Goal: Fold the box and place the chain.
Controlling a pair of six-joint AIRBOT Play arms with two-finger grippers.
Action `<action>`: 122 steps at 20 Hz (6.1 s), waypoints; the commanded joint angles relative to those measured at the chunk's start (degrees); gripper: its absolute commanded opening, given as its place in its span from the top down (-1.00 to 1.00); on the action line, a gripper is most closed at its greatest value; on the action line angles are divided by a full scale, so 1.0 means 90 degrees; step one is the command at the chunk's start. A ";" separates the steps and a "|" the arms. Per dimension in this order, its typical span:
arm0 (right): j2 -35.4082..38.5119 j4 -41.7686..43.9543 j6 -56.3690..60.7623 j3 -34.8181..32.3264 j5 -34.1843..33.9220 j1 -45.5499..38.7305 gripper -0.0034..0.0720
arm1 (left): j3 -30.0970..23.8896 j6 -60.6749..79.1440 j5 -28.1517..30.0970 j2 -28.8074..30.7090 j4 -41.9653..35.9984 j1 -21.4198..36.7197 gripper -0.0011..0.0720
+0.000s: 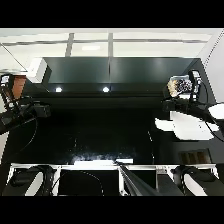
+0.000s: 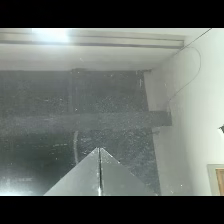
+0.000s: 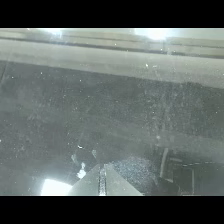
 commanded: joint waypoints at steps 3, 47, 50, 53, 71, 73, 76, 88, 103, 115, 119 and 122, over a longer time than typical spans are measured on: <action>0.0005 0.0005 0.0002 -0.0005 0.0002 0.0007 0.81 | -0.0007 0.0000 0.0002 -0.0007 0.0000 0.0005 0.90; -0.6059 -0.0877 -0.0563 0.4571 0.5960 -0.6817 0.10 | -0.0007 -0.0046 0.0289 -0.0046 0.0005 0.0005 -0.97; -0.6057 -0.0872 -0.0916 0.4571 0.6028 -0.6817 0.56 | -0.0007 -0.0046 0.0289 -0.0046 0.0005 0.0005 -0.97; -0.6057 -0.0826 -0.1127 0.4571 0.6258 -0.6817 0.80 | -0.0007 -0.0046 0.0287 -0.0046 0.0005 0.0005 -0.97; -0.3898 0.1260 -0.1338 0.2042 0.5792 -0.4568 0.80 | -0.0007 -0.0019 -0.0068 -0.0049 -0.0027 0.0000 -0.92; -0.3514 0.1904 -0.1314 0.1804 0.5639 -0.4010 0.80 | -0.0007 -0.0019 -0.0068 -0.0049 -0.0041 -0.0036 -0.92; -0.2686 0.2878 -0.1717 0.1501 0.5289 -0.3087 0.80 | -0.0007 -0.0015 -0.0066 -0.0049 -0.0209 -0.0255 -0.92; 0.1105 0.3364 -0.2101 -0.2278 0.0695 -0.0068 0.80 | -0.0007 -0.0015 -0.0019 -0.1025 -0.1494 -0.1620 -0.92; 0.1103 0.3536 -0.2069 -0.2450 -0.0998 0.1984 0.80 | -0.0007 0.1676 -0.1435 -0.4112 -0.4090 -0.1778 -0.92; 0.1103 0.3580 -0.1999 -0.2450 -0.1001 0.1984 0.80 | -0.0007 0.3801 -0.1460 -0.5374 -0.5843 -0.2033 -0.92; 0.1103 0.3580 -0.1948 -0.2450 -0.1008 0.1984 0.80 | -0.0007 0.5183 -0.1554 -0.5377 -0.6572 -0.2501 -0.92; 0.1103 0.3577 -0.1904 -0.2450 -0.1010 0.1982 0.80 | -0.0007 0.5870 -0.1763 -0.5377 -0.6618 -0.2543 -0.92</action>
